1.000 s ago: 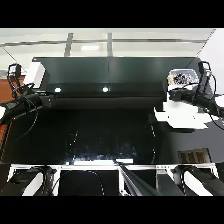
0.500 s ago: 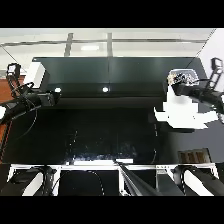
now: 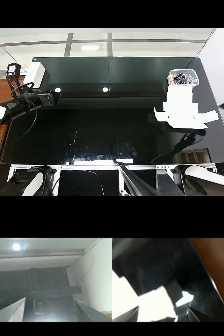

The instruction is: Fold the box and place the chain.

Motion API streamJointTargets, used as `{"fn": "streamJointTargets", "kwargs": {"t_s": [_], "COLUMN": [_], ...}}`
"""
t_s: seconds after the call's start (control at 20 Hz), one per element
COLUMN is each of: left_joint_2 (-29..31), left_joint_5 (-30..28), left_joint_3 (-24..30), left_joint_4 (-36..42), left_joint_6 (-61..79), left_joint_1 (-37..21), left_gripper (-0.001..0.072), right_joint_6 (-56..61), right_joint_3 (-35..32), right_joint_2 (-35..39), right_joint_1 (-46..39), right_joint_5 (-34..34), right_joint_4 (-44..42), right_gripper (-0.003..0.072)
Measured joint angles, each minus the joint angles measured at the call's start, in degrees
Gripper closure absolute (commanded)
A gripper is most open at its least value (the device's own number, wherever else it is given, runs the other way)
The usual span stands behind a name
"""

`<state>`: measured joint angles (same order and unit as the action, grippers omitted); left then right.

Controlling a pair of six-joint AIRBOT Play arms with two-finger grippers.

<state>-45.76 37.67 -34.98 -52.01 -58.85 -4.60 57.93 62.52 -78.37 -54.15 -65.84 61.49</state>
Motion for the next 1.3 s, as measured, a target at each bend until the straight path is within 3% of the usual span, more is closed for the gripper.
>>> {"fn": "streamJointTargets", "kwargs": {"t_s": [0.2, 0.3, 0.4, 0.55, 0.6, 0.85, 0.95, 1.1, 1.3], "left_joint_2": [0.00, 0.00, 0.00, 0.00, 0.00, -0.09, -0.15, -0.17, -0.24], "left_joint_5": [0.04, 0.17, 0.22, 0.26, 0.28, 0.26, 0.26, 0.28, 1.46], "left_joint_3": [0.00, 0.00, 0.00, 0.00, 0.00, 0.00, 0.00, 0.00, 0.00], "left_joint_4": [0.00, 0.00, 0.00, 0.02, 0.00, 0.02, 0.02, 0.04, 0.22], "left_joint_6": [0.00, -0.02, -0.02, -0.02, -0.02, -0.02, -0.02, -0.04, -0.04], "left_joint_1": [0.00, 0.00, 0.00, 0.00, 0.00, 0.00, 0.00, 0.04, 0.04], "left_gripper": [-0.0011, -0.0011, -0.0011, -0.0011, -0.0011, -0.0011, -0.0011, -0.0011, -0.0011], "right_joint_6": [-5.18, -6.86, -8.85, -11.04, -11.39, -11.85, -11.85, -12.44, -13.84], "right_joint_3": [5.70, 8.68, 10.40, 11.63, 11.80, 12.04, 10.86, 6.54, -3.98], "right_joint_2": [-9.22, -13.16, -15.43, -16.96, -17.18, -13.70, -9.81, -2.71, 8.15], "right_joint_1": [-2.43, -1.86, -0.55, 1.27, 1.68, 2.93, 3.30, 5.40, 12.87], "right_joint_5": [-7.32, -10.43, -12.24, -13.38, -13.70, -15.67, -15.52, -14.67, -11.10], "right_joint_4": [-0.68, -1.27, -1.81, -2.32, -2.05, -1.07, -4.98, -11.61, -18.49], "right_gripper": [-0.0034, 0.0141, 0.0194, 0.0581, 0.0675, 0.0675, 0.0675, 0.0675, 0.0675]}}
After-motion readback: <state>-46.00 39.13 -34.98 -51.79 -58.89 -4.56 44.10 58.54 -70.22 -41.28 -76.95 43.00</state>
